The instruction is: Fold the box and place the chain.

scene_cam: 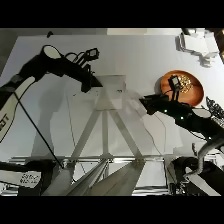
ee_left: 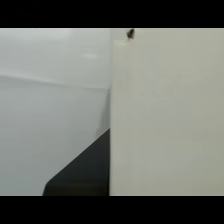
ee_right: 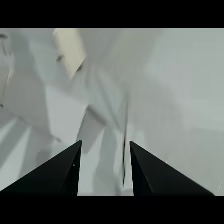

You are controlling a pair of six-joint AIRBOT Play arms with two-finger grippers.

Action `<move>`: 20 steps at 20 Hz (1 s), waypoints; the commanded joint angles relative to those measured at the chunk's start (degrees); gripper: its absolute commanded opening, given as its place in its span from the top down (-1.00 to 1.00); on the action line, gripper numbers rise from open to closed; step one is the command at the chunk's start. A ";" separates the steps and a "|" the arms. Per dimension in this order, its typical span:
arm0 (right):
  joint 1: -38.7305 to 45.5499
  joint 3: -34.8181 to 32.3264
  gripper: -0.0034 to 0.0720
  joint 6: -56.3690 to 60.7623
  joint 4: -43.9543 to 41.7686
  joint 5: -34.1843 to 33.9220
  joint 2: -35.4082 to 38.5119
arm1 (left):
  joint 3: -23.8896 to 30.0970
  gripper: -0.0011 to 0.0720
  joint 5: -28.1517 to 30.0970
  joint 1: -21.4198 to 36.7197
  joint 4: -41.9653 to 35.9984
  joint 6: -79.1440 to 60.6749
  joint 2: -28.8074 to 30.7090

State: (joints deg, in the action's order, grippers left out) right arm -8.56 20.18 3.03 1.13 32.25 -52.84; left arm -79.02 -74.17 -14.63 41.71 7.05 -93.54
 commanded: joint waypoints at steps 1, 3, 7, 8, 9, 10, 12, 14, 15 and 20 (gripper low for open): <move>0.00 0.04 0.01 0.09 0.17 -0.76 6.14 | 1.49 0.97 -5.84 -0.52 1.62 -0.37 4.61; 0.00 0.04 0.01 0.09 0.20 -1.86 8.24 | 4.74 0.98 -4.09 -1.70 1.18 -0.39 5.38; 0.00 0.04 0.02 0.09 0.44 -2.60 8.79 | 14.05 0.98 4.42 -2.80 -14.29 -9.18 4.07; 0.00 0.04 0.02 0.09 0.42 -3.10 8.79 | 14.62 0.97 5.35 -3.04 -14.82 -11.50 2.95; 0.00 0.04 0.02 0.09 0.42 -3.43 8.79 | 14.62 0.96 5.73 -3.32 -13.77 -11.98 1.86; 0.00 0.04 0.02 0.07 0.42 -3.67 8.79 | 14.62 0.96 5.97 -3.45 -13.05 -12.00 0.87; 0.00 0.04 0.02 0.07 0.42 -4.07 8.79 | 14.62 0.95 7.15 -3.43 -11.50 -13.38 0.15; 0.00 0.04 0.02 0.07 0.42 -5.60 8.79 | 14.60 0.96 7.10 -3.23 -7.08 -20.06 0.50; 0.00 0.04 0.02 0.09 0.42 -6.54 8.79 | 14.60 0.96 7.13 -3.15 -5.01 -22.01 0.59; 0.00 0.04 0.02 0.09 0.39 -8.87 8.79 | 14.60 0.96 8.48 -3.28 -4.00 -23.85 -0.26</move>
State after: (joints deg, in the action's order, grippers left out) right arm -8.56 20.16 3.11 1.52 24.93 -44.10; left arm -64.51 -67.02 -17.85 36.47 -13.85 -93.32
